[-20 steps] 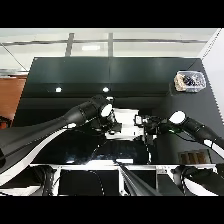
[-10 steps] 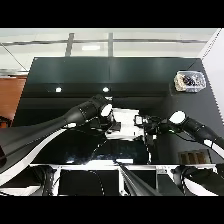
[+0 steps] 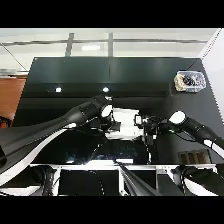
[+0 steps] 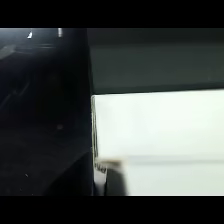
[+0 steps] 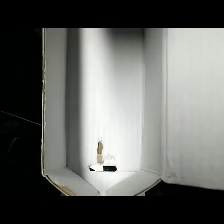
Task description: Fold the box and place the chain.
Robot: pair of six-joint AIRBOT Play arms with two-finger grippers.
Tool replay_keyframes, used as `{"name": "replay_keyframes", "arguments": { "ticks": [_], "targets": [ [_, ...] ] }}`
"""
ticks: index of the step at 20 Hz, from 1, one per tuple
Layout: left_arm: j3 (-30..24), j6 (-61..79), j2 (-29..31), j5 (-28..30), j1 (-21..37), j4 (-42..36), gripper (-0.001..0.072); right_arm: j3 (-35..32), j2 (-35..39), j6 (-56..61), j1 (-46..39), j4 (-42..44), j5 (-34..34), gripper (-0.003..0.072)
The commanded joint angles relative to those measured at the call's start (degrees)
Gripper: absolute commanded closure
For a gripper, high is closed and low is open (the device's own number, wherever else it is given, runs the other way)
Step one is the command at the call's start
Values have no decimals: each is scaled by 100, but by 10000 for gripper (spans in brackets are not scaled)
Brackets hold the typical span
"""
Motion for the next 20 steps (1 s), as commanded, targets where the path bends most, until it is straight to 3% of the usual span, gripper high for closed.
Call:
{"name": "replay_keyframes", "arguments": {
  "ticks": [1, 2, 4, 5, 13, 20],
  "targets": [
    [4, 70, 0, 20, 2, 37, 683, 4, 2, -26, 0, -31, -22, 496],
    [4, 70, 0, 33, 2, 39, 683, 4, 9, -24, 0, -26, -48, 457],
    [4, 68, 2, 61, 4, 103, 683, 7, 92, 90, 0, 42, -74, 134],
    [4, 61, 2, 42, 4, 166, 683, 7, 177, 107, -2, 17, -50, 82],
    [4, -109, 2, 188, 2, 181, 683, 4, 1029, 975, -2, -1644, 136, 74],
    [4, -74, 2, 186, -4, 157, 682, 4, 852, 938, 0, -951, 48, 75]
  ]
}}
